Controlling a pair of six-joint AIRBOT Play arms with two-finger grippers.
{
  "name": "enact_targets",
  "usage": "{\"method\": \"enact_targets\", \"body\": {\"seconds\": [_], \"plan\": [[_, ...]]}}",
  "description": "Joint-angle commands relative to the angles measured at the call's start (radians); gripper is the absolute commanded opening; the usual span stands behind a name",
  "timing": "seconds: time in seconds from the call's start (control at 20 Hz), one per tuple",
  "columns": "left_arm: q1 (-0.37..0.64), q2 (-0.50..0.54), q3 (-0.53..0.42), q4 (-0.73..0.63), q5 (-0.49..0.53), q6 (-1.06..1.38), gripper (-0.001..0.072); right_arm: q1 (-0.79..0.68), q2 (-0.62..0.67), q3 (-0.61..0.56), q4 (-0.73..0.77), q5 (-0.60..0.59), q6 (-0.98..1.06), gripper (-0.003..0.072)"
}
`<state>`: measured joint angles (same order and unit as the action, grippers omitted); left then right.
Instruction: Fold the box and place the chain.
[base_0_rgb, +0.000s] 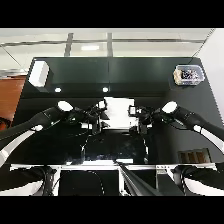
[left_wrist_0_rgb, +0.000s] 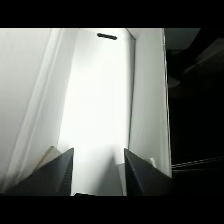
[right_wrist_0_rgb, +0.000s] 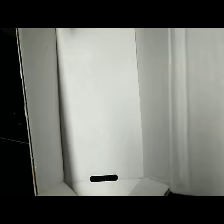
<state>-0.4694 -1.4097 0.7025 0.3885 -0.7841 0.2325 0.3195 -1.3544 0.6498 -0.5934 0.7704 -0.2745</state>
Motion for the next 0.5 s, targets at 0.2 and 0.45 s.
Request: {"method": "enact_targets", "body": {"seconds": [0.2, 0.45], "plan": [[0.001, 0.001, 0.001, 0.01, -0.002, -0.004, 0.0123, 0.0, 0.0, 0.0, 0.001, -0.001, 0.002, 0.0203], [0.033, 0.13, 0.013, 0.356, -0.052, -0.423, 0.0027, 0.0, 0.0, 0.0, 0.001, -0.001, 0.002, 0.0203]]}}
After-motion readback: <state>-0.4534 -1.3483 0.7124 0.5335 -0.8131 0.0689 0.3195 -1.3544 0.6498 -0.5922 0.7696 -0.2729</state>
